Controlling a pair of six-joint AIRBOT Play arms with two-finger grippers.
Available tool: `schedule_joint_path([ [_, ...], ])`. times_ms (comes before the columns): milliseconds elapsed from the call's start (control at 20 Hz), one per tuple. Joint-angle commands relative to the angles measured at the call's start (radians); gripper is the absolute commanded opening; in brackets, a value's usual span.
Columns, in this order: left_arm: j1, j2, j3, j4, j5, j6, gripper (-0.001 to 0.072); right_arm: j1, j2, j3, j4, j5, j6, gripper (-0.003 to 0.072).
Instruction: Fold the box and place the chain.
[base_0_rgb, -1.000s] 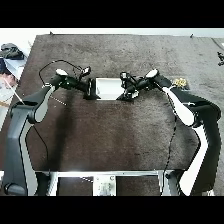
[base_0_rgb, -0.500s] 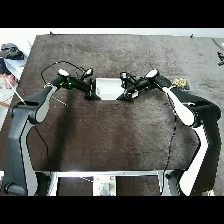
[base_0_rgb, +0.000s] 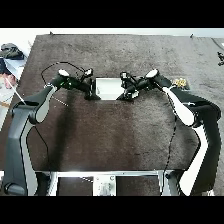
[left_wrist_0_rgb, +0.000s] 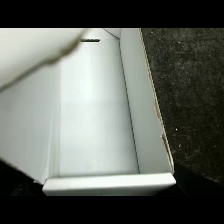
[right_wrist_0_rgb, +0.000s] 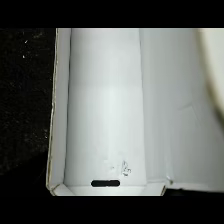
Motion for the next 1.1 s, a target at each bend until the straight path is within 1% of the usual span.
schedule_joint_path([
  [0,-0.002,-0.003,0.000,-0.037,0.008,0.006,0.0720,0.001,0.000,0.001,0.000,0.001,0.000,0.0374],
  [100,-0.011,-0.003,0.000,-0.039,0.014,0.012,0.0720,0.001,0.000,0.001,0.000,0.001,0.000,0.0374],
  [250,-0.017,-0.004,0.000,0.010,0.015,0.012,0.0720,0.001,0.000,0.001,0.000,0.001,0.000,0.0374],
  [500,-0.017,-0.003,0.000,0.013,0.013,0.013,0.0720,0.001,0.000,0.001,0.000,0.001,0.000,0.0374],
  [550,-0.017,-0.003,0.000,0.013,0.013,0.013,0.0710,0.001,0.000,0.001,0.000,0.001,0.000,0.0374],
  [600,-0.017,-0.003,0.000,0.013,0.011,0.012,0.0642,0.001,0.000,0.001,0.000,0.001,0.000,0.0374],
  [750,-0.017,-0.003,0.000,0.012,0.005,0.012,0.0633,0.001,0.000,0.001,0.000,0.001,0.000,0.0374],
  [800,-0.017,-0.003,0.000,0.012,0.004,0.012,0.0549,0.001,0.000,0.001,0.000,0.001,0.000,0.0374],
  [850,-0.017,-0.003,0.000,0.012,-0.003,0.012,0.0404,0.001,0.000,0.001,0.000,0.001,0.000,0.0374],
  [900,-0.017,-0.003,0.000,0.013,-0.016,0.012,0.0361,0.001,0.000,0.001,0.000,0.001,0.000,0.0374],
  [950,-0.017,-0.003,0.000,0.013,-0.032,0.012,0.0348,0.001,0.000,0.001,0.000,0.001,0.000,0.0374],
  [1050,-0.017,-0.003,0.000,0.013,-0.037,0.012,0.0348,0.001,0.000,0.001,0.000,0.001,0.000,0.0374],
])
